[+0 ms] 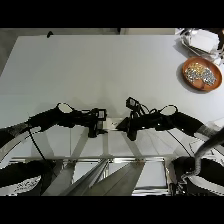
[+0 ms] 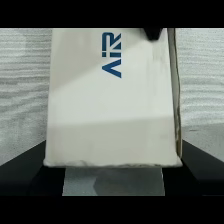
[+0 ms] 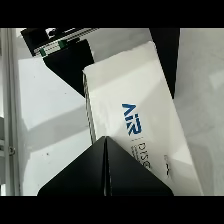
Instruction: Fold the box and place the chain.
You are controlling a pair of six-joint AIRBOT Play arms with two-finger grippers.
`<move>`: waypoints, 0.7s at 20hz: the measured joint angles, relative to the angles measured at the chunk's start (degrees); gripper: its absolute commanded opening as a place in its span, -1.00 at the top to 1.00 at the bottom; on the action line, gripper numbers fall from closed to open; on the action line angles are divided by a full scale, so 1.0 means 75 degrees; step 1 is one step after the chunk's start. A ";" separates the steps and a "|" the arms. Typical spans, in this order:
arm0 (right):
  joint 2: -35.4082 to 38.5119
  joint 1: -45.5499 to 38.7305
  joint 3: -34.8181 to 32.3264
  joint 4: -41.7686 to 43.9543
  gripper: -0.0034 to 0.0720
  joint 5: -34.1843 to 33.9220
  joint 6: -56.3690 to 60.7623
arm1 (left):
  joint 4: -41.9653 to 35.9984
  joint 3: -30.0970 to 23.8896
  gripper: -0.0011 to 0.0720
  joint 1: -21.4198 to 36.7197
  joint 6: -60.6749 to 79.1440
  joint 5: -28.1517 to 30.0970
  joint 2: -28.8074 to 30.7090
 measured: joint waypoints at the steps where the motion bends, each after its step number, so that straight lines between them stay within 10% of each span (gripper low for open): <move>1: -0.0026 0.0000 0.0000 -0.0003 0.88 0.0003 0.0000 | 0.0000 0.0000 0.39 0.0000 0.0000 0.0000 0.0000; 10: 0.1343 0.0006 0.0198 -0.0376 0.87 -0.0265 0.0595 | -0.0006 0.0000 0.39 0.0000 -0.0020 -0.0003 0.0000; 14: 0.2314 0.0003 0.1070 -0.2876 0.88 -0.0545 0.3914 | -0.0006 0.0000 0.39 0.0000 -0.0017 -0.0003 0.0000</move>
